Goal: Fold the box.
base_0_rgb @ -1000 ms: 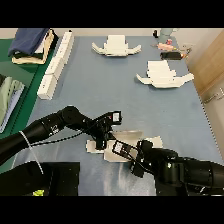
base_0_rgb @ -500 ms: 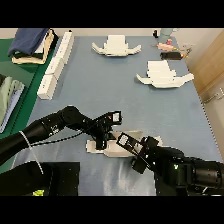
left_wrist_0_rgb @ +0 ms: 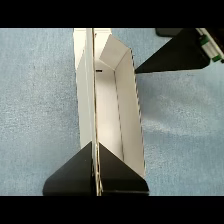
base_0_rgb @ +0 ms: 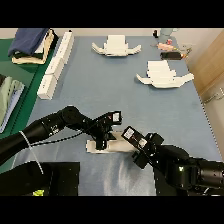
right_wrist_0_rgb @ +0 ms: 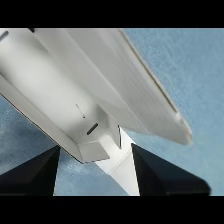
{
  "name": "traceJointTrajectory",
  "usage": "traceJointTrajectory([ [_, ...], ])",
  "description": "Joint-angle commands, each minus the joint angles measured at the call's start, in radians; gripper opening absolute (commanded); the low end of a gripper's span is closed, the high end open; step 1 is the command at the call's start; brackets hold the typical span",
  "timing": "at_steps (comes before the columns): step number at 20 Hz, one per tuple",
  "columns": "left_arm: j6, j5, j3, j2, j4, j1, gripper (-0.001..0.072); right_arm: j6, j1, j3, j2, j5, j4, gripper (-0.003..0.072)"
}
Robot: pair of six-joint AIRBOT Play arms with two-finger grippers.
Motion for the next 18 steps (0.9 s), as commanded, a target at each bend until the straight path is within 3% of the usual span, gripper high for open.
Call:
traceJointTrajectory([
  [1, 0.000, 0.000, 0.000, 0.000, 0.000, 0.001, 0.0015, -0.067, -0.001, -0.002, 0.002, 0.005, -0.016, 0.0720],
  [3, 0.000, 0.001, 0.000, 0.000, 0.000, 0.001, 0.0015, -0.153, -0.040, -0.029, 0.021, -0.088, -0.002, 0.0720],
  [5, 0.000, 0.001, 0.000, 0.000, 0.000, 0.001, 0.0015, -0.297, -0.144, -0.053, 0.064, -0.156, 0.103, 0.0720],
  [10, 0.000, 0.001, 0.000, 0.000, 0.000, 0.001, 0.0015, -0.948, -0.463, -0.081, 0.127, -0.232, 0.498, 0.0720],
  [14, 0.000, 0.000, 0.000, 0.000, 0.000, 0.001, 0.0015, -1.518, -0.718, -0.082, 0.085, -0.231, 0.863, 0.0720],
  [18, 0.000, 0.000, 0.000, 0.000, 0.000, 0.001, 0.0015, -1.790, -0.865, -0.082, -0.032, -0.233, 1.070, 0.0720],
])
